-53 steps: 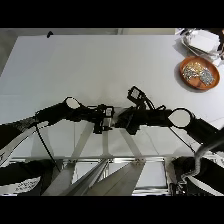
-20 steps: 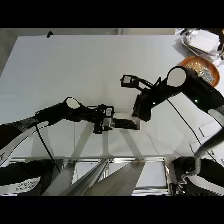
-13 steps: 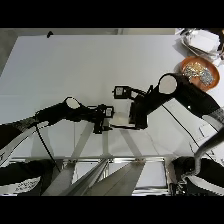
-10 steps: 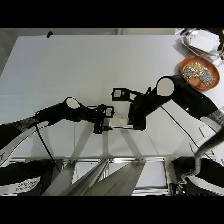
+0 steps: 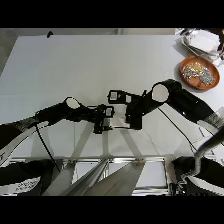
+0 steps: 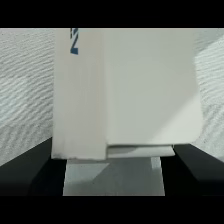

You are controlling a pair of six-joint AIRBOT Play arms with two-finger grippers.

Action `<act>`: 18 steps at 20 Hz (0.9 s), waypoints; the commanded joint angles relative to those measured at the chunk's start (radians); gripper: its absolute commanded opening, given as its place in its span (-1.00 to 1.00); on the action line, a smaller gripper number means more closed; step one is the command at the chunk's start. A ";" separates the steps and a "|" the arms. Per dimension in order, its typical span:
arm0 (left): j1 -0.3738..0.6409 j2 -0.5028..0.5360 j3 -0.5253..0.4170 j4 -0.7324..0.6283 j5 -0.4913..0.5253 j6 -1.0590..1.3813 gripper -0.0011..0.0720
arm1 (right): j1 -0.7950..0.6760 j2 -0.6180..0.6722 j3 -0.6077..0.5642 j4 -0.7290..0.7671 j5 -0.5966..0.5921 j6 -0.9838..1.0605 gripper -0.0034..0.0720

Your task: Fold the box and place the chain.

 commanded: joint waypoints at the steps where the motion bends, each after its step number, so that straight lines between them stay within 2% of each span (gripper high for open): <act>1: 0.000 0.000 0.001 0.000 0.000 0.002 -0.12 | 0.002 -0.001 -0.006 -0.014 -0.020 0.006 -0.20; 2: 0.000 0.000 0.001 0.000 0.000 0.002 -0.12 | 0.002 -0.001 -0.006 -0.014 -0.020 0.006 -0.27; 5: 0.000 0.000 0.001 0.000 0.000 0.002 -0.12 | 0.002 -0.001 -0.014 -0.014 -0.025 0.006 -0.33; 10: 0.000 0.000 0.001 0.000 0.000 0.002 -0.12 | 0.006 -0.001 -0.050 -0.021 -0.071 0.031 -0.33; 18: 0.000 0.000 0.001 0.000 0.000 0.002 -0.12 | 0.025 -0.001 -0.083 -0.026 -0.079 0.031 -0.33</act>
